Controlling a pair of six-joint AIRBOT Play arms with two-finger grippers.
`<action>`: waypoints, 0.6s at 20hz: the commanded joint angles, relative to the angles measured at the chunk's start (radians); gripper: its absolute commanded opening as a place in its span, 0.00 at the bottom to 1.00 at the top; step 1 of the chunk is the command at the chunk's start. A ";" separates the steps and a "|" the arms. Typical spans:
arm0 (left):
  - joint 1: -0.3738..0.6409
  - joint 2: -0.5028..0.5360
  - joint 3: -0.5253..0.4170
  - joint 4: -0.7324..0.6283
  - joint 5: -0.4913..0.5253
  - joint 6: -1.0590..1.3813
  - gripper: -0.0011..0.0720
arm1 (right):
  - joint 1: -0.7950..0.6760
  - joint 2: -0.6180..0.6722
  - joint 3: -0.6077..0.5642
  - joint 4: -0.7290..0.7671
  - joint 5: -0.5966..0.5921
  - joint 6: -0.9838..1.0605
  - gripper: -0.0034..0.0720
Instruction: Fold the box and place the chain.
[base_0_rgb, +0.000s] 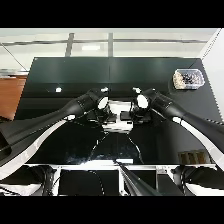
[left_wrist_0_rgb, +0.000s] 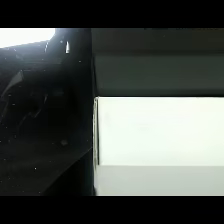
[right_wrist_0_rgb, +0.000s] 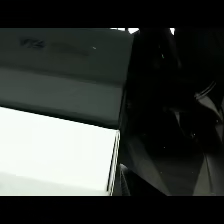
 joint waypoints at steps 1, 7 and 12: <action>0.001 0.000 0.001 0.000 -0.001 0.000 0.05 | 0.005 -0.023 0.005 -0.013 0.017 0.061 0.36; 0.001 0.000 0.001 0.000 -0.001 0.000 0.05 | 0.005 -0.046 0.009 -0.011 0.038 0.086 0.20; 0.001 0.000 0.001 0.000 -0.001 0.000 0.05 | 0.007 -0.046 0.013 -0.018 0.042 0.085 0.06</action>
